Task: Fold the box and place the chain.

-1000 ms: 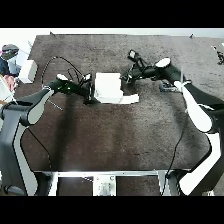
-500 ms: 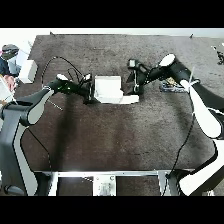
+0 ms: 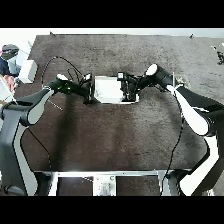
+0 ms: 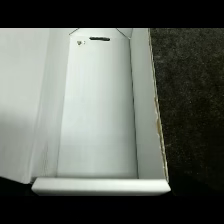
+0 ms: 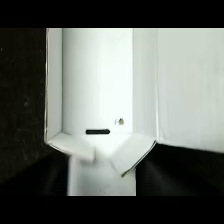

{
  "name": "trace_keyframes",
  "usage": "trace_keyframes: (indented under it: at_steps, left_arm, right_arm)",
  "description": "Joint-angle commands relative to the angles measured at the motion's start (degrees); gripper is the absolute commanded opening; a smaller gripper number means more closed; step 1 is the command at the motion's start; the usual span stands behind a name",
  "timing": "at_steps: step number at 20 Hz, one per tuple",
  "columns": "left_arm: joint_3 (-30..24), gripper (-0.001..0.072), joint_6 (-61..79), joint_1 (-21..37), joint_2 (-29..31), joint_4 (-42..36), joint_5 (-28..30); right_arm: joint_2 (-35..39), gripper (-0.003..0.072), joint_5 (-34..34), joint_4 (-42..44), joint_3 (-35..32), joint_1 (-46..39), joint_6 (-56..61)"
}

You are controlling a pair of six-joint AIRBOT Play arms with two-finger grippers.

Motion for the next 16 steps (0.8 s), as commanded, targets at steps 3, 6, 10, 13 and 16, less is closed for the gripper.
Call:
trace_keyframes:
  at_steps: [3, 6, 10, 13, 16]
  left_arm:
    - [0.02, 0.0394, 0.00, 0.04, -0.02, -0.20, 0.00]
    - [0.02, 0.0394, 0.00, 0.04, -0.02, -0.20, 0.00]
    - [0.02, 0.0394, 0.00, 0.04, -0.02, -0.20, -0.02]
    - [0.02, 0.0394, 0.00, 0.04, -0.02, -0.20, 0.00]
    - [0.02, 0.0394, 0.00, 0.04, -0.02, -0.20, -0.02]
  right_arm:
    - [-0.31, 0.0264, -2.45, 1.46, -0.02, 0.92, 3.43]
    - [-0.31, 0.0160, -1.16, 4.31, -0.02, 1.09, 3.39]
    - [-0.59, 0.0163, -0.72, 5.09, -0.07, 1.27, 0.87]
    - [-0.59, 0.0385, -1.03, 4.09, -0.28, 1.25, 0.17]
    - [-0.59, 0.0383, -1.42, 3.30, -0.28, 1.14, 0.17]
